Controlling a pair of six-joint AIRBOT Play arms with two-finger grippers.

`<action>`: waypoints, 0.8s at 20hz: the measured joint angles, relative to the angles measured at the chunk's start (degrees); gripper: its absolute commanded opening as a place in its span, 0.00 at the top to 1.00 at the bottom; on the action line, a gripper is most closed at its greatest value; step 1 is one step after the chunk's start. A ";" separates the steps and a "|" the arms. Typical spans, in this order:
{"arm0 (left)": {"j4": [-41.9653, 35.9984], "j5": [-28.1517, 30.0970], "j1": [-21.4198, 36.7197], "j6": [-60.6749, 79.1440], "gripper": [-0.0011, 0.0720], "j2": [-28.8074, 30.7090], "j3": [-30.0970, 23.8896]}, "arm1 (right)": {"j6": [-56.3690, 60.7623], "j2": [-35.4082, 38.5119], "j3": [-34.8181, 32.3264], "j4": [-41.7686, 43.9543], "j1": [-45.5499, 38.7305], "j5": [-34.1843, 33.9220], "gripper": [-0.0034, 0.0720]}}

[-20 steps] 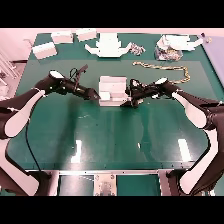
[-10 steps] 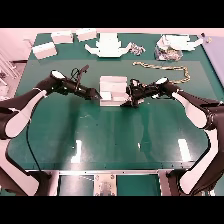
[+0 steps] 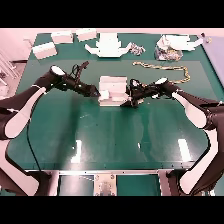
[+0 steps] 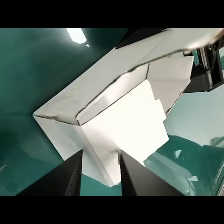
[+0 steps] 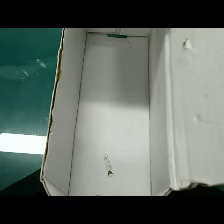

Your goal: Fold the box and place the chain.

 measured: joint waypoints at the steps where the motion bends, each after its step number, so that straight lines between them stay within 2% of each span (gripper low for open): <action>1: 0.39 0.02 0.02 -0.52 0.60 0.04 0.11 | 0.00 0.00 0.00 0.00 0.00 0.00 0.22; 9: 3.65 0.68 -1.88 -6.82 0.60 0.33 1.29 | -0.02 0.00 0.00 -0.02 0.00 0.04 0.22; 16: 17.31 0.37 -6.75 -24.50 0.60 0.35 7.45 | -0.02 0.00 0.00 -0.02 0.00 0.02 0.22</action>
